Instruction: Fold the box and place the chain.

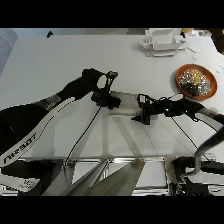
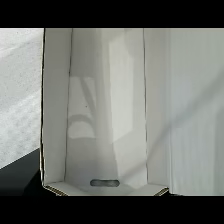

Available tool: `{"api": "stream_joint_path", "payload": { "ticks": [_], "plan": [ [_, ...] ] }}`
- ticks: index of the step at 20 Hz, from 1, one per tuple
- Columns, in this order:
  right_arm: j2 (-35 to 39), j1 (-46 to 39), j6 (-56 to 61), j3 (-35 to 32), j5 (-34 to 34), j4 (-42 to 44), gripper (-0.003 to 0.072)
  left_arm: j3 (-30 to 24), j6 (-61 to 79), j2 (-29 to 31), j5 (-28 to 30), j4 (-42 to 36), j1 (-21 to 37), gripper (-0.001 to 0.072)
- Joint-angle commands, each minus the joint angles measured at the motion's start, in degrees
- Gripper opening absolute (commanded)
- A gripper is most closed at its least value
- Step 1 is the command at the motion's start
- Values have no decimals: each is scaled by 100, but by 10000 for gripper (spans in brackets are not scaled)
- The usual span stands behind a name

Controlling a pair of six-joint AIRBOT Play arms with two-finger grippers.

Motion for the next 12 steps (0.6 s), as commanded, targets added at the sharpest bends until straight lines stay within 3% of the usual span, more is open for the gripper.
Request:
{"api": "stream_joint_path", "payload": {
  "ticks": [1, 8, 9, 11, 12],
  "plan": [
    [4, -2, 0, 7, 2, 0, 413, 234, 103, -177, -385, -98, 52, 343],
    [4, -2, 0, 7, 2, 2, 413, 234, -310, -481, -201, -179, -120, 329],
    [4, -2, 0, 7, 2, 2, 413, 234, -358, -511, -179, -195, -151, 287],
    [4, -2, 0, 7, 2, 2, 413, 234, -385, -540, -138, -186, -192, 104],
    [4, -2, 0, 7, 2, 2, 413, 232, -385, -544, -142, -186, -195, 104]
  ]
}}
